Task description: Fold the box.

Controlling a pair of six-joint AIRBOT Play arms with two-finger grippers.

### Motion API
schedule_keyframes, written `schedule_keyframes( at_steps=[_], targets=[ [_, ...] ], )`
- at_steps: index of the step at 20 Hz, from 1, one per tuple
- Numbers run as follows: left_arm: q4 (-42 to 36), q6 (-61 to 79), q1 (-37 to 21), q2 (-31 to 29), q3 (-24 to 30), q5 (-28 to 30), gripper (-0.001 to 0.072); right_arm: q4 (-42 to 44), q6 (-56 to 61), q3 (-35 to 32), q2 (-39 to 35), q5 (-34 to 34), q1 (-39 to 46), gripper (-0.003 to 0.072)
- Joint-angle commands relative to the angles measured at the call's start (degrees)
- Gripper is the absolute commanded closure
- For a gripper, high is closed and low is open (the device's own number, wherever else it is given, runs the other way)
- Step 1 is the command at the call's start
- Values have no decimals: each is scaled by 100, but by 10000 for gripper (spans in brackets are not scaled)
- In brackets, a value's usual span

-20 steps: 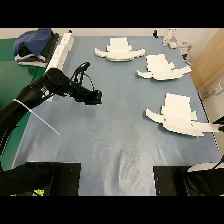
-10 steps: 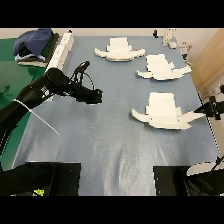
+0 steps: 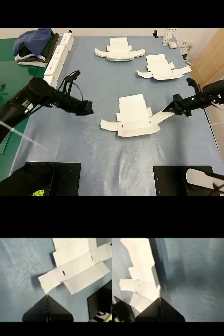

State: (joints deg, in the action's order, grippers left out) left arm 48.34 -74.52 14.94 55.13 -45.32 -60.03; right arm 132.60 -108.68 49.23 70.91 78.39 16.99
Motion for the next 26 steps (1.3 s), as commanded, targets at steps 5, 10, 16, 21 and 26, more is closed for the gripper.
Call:
schedule_keyframes(
  at_steps=[5, 10, 16, 21, 26],
  targets=[
    [0, 59, -461, -1224, 1045, -402, 696, -901, 1676, -1165, -1322, -1292, -1314, 329],
    [4, 50, -461, -1211, 1045, -420, 304, -977, 1534, -1156, -782, -997, -1314, 341],
    [-26, 13, -461, -1213, 1045, -219, 364, -365, 468, -1110, -341, -1010, -1316, 580],
    [-280, 76, -468, -1189, 1043, -22, 366, -33, -387, -1147, -321, -1182, -1552, 688],
    [-337, 544, -723, -264, 874, 184, 345, -33, -452, -1845, -1370, -2092, -2680, 689]
  ],
)
